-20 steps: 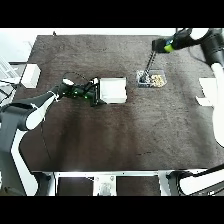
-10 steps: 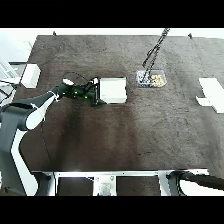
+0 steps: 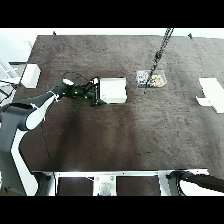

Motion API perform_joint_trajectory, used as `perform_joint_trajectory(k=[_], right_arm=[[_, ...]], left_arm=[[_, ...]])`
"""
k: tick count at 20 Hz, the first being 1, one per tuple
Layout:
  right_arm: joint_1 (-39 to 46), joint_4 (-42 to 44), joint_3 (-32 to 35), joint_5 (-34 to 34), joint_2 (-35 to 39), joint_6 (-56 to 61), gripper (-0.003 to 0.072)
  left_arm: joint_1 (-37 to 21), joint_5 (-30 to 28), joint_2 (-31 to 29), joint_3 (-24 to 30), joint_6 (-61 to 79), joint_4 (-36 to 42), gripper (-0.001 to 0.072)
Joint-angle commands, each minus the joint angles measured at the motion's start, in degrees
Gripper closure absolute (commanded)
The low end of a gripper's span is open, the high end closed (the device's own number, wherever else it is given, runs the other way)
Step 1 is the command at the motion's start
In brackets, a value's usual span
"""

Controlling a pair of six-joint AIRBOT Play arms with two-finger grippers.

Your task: Fold the box and place the chain.

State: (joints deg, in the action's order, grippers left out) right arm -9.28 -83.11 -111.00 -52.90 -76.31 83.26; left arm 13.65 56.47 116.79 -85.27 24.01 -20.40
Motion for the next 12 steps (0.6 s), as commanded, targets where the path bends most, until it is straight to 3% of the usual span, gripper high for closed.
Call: perform_joint_trajectory(k=[1, 4, 8, 12], right_arm=[[-0.9, 0.0, 0.2, -4.8, 0.2, -1.0, 0.0671], [-0.9, -0.1, 0.2, -6.4, 0.2, -1.5, 0.0671], [-0.9, -6.7, 1.3, -20.3, 0.2, -2.1, 0.0671], [-0.3, -9.2, 10.1, -20.0, 0.1, -2.1, 0.0672]], left_arm=[[0.0, 0.0, 0.0, 0.0, 0.0, 0.0, 0.0421], [0.0, 0.0, 0.0, 0.0, 0.0, 0.0, 0.0421], [0.0, 0.0, 0.0, 0.0, 0.0, 0.0, 0.0420], [0.0, 0.0, 0.0, 0.0, 0.0, 0.0, 0.0420]])
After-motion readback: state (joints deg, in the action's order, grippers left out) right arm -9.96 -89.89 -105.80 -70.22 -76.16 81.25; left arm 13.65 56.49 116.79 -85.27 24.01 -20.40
